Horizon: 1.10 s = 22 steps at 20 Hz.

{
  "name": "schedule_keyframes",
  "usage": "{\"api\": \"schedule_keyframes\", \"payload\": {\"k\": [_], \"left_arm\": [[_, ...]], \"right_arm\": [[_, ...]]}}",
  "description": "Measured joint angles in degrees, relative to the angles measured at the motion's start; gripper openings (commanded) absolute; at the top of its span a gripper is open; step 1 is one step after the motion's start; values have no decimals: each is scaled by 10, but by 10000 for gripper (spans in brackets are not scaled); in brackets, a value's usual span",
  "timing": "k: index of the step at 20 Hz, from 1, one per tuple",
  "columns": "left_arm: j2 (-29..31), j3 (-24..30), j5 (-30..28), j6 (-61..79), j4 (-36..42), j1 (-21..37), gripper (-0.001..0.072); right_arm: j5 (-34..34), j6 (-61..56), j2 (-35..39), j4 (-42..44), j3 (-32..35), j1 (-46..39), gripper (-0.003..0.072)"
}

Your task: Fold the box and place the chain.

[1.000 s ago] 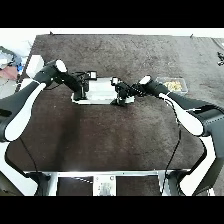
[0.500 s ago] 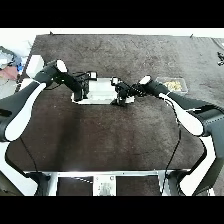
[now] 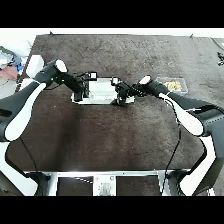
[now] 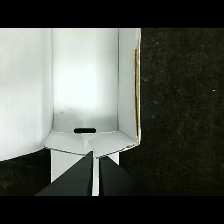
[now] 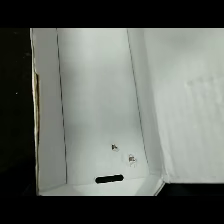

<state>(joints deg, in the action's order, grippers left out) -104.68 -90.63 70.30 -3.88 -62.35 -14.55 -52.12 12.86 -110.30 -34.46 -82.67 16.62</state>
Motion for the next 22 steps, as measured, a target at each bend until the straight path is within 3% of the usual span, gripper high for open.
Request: {"api": "schedule_keyframes", "payload": {"k": [13,15,17,19,22], "left_arm": [[-26,0,-34,113,56,0,46],[-28,0,-35,125,67,0,145],[-29,0,-37,134,76,0,147],[-30,0,-37,140,81,0,257],[-30,0,-39,145,85,0,257]], "right_arm": [[0,0,0,0,0,-1,602],[0,0,0,0,0,-1,602],[0,0,0,0,0,-1,602],[0,0,0,0,0,-1,602],[0,0,0,0,0,-1,602]]}}
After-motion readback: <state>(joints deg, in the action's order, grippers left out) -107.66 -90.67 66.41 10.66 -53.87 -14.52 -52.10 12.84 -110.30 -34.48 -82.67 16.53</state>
